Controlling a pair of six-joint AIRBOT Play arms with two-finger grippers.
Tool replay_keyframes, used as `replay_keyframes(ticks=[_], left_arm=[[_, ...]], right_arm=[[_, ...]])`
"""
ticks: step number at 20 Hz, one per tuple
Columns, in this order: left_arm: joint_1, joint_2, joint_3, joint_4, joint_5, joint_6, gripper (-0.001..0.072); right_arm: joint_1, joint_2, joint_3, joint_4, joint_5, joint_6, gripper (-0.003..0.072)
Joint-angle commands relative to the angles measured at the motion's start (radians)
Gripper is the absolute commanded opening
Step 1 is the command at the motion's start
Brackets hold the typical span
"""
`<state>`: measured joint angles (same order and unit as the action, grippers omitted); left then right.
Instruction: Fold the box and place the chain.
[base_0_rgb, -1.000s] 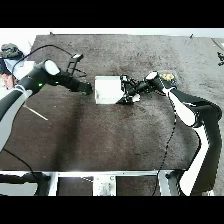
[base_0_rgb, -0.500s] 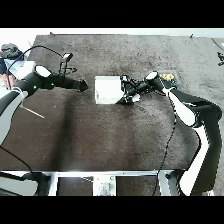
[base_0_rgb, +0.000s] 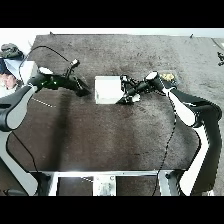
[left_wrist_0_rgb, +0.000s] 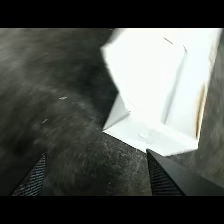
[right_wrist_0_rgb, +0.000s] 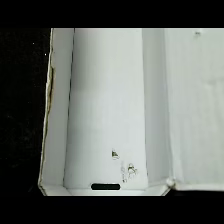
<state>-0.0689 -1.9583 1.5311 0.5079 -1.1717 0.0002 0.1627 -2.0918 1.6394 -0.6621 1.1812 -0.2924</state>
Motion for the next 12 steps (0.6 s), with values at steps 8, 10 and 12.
replay_keyframes(ticks=[8,10,12], left_arm=[[-0.016,-0.044,0.005,-0.045,-0.136,0.48,0.072],[-0.024,-0.057,0.005,-0.059,-0.136,0.483,0.072],[-0.043,-0.075,0.005,-0.068,-0.14,0.491,0.072]], right_arm=[[0.0,-0.001,0.0,0.0,0.0,0.0,0.0451],[0.0,-0.001,0.0,0.0,0.001,0.0,0.0451],[0.0,-0.001,0.0,0.0,0.0,0.0,0.0451]])
